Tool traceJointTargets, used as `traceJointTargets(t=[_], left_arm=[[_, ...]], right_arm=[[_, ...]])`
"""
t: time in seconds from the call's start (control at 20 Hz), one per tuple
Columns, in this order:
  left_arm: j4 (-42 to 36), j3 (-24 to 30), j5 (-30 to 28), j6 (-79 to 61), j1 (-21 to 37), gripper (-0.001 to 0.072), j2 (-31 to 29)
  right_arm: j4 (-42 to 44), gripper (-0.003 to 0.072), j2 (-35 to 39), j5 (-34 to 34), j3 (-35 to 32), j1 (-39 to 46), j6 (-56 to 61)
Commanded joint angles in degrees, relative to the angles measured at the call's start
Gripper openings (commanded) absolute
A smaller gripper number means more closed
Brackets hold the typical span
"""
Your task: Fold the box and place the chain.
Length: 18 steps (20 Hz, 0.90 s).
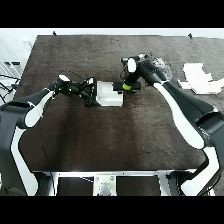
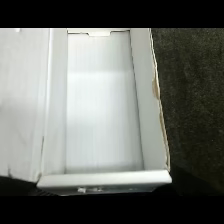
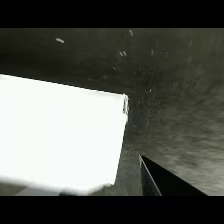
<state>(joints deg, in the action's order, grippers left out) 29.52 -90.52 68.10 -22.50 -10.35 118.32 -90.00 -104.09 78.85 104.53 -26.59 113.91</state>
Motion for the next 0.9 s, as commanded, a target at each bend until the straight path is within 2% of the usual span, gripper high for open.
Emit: traceJointTargets(t=[0.0, 0.1, 0.2, 0.3, 0.5, 0.65, 0.85], left_arm=[[0.02, -0.02, -0.02, 0.00, 0.04, 0.0469, -0.04], [0.02, -0.02, -0.04, 0.02, 0.04, 0.0469, -0.04], [0.02, -0.02, -0.02, 0.02, 0.04, 0.0469, -0.04], [0.00, -0.02, -0.02, 0.00, 0.04, 0.0469, -0.04], [0.02, -0.02, -0.02, 0.00, 0.04, 0.0469, -0.04], [0.02, -0.02, -0.02, 0.02, 0.04, 0.0469, -0.04], [0.02, -0.02, 0.02, 0.17, 0.04, 0.0469, -0.04]], right_arm=[[-8.07, 0.0449, 4.79, 0.17, 0.02, 2.16, -5.05], [-15.74, 0.0447, 5.70, -0.90, 0.02, 4.98, -7.69], [-16.46, 0.0451, 5.40, -5.92, 0.00, 9.27, -9.81], [-11.89, 0.0450, 4.50, -12.46, 0.00, 14.60, -10.12], [2.27, 0.0450, 1.31, -22.51, 0.02, 23.39, -18.80], [6.97, 0.0450, -2.43, -24.85, 0.92, 26.21, -23.12], [7.10, 0.0450, -7.52, -24.35, 4.90, 26.43, -26.14]])
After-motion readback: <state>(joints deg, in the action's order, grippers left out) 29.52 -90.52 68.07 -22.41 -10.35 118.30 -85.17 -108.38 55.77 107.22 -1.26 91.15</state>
